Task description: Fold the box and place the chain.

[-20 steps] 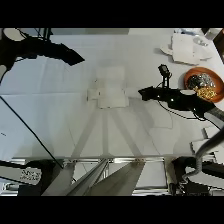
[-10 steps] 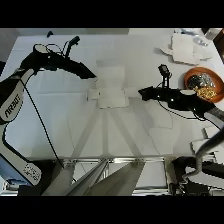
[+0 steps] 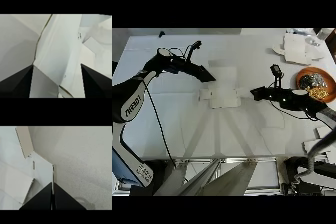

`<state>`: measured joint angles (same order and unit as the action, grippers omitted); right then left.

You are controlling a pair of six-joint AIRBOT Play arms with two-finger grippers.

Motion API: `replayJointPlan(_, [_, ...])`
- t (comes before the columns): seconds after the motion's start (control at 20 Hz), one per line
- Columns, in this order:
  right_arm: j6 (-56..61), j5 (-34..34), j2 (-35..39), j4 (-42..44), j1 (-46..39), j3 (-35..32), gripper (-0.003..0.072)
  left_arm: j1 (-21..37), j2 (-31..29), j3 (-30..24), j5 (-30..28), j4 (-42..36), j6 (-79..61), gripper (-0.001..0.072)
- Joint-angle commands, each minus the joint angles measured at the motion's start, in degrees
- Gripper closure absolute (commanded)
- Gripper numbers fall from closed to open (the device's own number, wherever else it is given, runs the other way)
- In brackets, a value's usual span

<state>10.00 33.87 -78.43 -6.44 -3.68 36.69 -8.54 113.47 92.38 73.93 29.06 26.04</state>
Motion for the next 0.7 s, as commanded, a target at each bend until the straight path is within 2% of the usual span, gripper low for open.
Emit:
replayJointPlan(0.0, [0.0,0.0,0.0,0.0,0.0,0.0,0.0675,-1.2,0.0,0.1,-0.9,-0.1,-0.3,0.0095])
replayJointPlan(0.1, [0.0,0.0,0.0,0.0,0.0,0.0,0.0675,-1.4,0.0,0.1,0.5,1.5,-0.3,0.0156])
replayJointPlan(0.25, [0.0,0.0,0.0,0.0,0.0,0.0,0.0675,-2.0,0.0,0.1,1.5,5.3,-0.3,0.016])
replayJointPlan(0.3, [0.0,0.0,0.0,0.0,0.0,0.0,0.0675,-2.3,0.0,0.1,1.7,5.6,-0.3,0.0227])
replayJointPlan(0.35, [0.0,0.0,0.0,0.0,0.0,0.0,0.0675,-2.3,0.0,0.1,1.7,5.6,-0.4,0.0329])
replayJointPlan(0.6, [0.0,0.0,0.0,0.0,0.0,0.0,0.0675,-2.6,-0.2,0.1,2.4,5.4,-4.7,0.051])
replayJointPlan(0.65, [0.0,0.0,0.0,0.0,0.0,0.0,0.0675,-2.8,-0.2,0.1,3.1,5.2,-5.9,0.0518])
